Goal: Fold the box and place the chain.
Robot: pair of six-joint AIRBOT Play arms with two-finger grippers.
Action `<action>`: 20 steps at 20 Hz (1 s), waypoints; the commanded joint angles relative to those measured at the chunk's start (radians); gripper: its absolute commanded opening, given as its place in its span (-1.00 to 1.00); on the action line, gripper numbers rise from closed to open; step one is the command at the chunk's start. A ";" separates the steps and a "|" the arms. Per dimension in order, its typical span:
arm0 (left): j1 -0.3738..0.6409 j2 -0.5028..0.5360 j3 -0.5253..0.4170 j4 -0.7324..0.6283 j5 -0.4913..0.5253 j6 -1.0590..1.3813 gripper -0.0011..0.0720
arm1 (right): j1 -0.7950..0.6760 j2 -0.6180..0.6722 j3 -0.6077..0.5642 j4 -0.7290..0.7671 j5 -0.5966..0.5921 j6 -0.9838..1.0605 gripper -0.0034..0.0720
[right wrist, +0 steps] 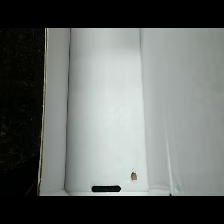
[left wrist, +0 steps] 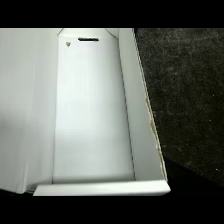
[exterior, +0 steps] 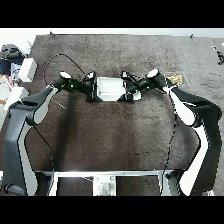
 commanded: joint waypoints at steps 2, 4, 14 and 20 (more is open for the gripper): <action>-0.001 0.000 0.000 0.004 0.001 -0.030 0.96 | 0.001 0.000 0.000 0.000 0.000 0.000 0.19; -0.001 0.000 0.000 0.011 0.001 -0.043 0.39 | 0.001 0.000 0.000 0.000 0.000 0.000 0.19; -0.001 0.000 0.000 0.009 -0.001 -0.046 0.24 | 0.001 0.000 0.000 0.000 0.000 0.000 0.20; -0.001 0.000 0.000 -0.002 -0.001 -0.046 0.24 | 0.001 0.000 0.000 0.000 0.000 0.000 0.19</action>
